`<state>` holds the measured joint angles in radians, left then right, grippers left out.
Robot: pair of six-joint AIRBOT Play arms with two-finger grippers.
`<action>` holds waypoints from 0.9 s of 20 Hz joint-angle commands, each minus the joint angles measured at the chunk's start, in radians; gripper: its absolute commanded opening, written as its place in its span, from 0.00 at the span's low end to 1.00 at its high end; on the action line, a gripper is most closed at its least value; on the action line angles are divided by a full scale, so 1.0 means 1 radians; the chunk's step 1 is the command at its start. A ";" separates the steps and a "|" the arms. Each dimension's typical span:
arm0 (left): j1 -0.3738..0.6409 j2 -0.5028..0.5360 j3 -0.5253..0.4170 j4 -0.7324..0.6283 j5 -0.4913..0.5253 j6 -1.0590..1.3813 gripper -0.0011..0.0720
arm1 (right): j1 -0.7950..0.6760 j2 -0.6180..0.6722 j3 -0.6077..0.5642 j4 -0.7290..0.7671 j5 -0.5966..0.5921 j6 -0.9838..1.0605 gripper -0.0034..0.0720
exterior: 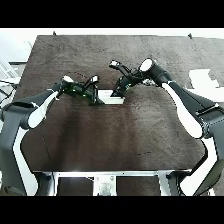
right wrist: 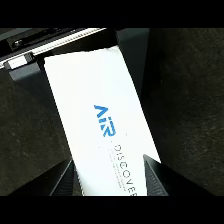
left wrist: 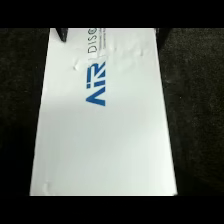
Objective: Fold the box and place the chain.
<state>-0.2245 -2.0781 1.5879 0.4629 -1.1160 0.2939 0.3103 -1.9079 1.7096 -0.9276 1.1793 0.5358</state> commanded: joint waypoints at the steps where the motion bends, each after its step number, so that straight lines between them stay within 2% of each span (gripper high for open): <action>1: 0.000 0.000 0.000 0.000 0.000 -0.001 0.48 | -0.013 0.002 -0.013 0.125 0.019 -0.051 0.67; 3: 0.000 0.000 0.000 0.000 0.000 -0.001 0.48 | -0.021 0.002 -0.013 0.167 0.034 -0.077 0.69; 4: 0.000 0.000 0.000 0.000 0.000 -0.001 0.48 | -0.024 0.002 -0.013 0.167 0.042 -0.077 0.78; 5: 0.000 0.000 0.000 0.000 0.000 -0.001 0.48 | -0.025 0.002 -0.013 0.166 0.052 -0.077 0.80; 10: 0.000 0.000 0.000 0.000 0.000 -0.001 0.48 | -0.055 0.005 -0.010 0.167 0.064 -0.108 0.80; 13: 0.000 0.000 0.000 0.000 0.000 -0.001 0.48 | -0.078 0.016 -0.010 0.248 0.076 -0.152 0.78; 14: 0.000 0.000 0.000 0.000 0.000 -0.001 0.48 | -0.086 0.018 -0.010 0.287 0.089 -0.160 0.64; 16: 0.000 0.000 0.000 0.000 0.000 -0.001 0.48 | -0.097 0.018 -0.017 0.310 0.128 -0.178 0.16; 17: 0.000 0.000 0.000 0.000 0.000 -0.001 0.48 | -0.097 0.017 -0.029 0.310 0.134 -0.177 0.06; 18: 0.000 0.000 0.000 0.000 0.000 -0.001 0.48 | -0.095 0.016 -0.050 0.309 0.134 -0.178 0.06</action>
<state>-0.2256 -2.0781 1.5871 0.4625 -1.1175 0.2932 0.2207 -1.8927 1.6840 -0.6556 1.2804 0.3775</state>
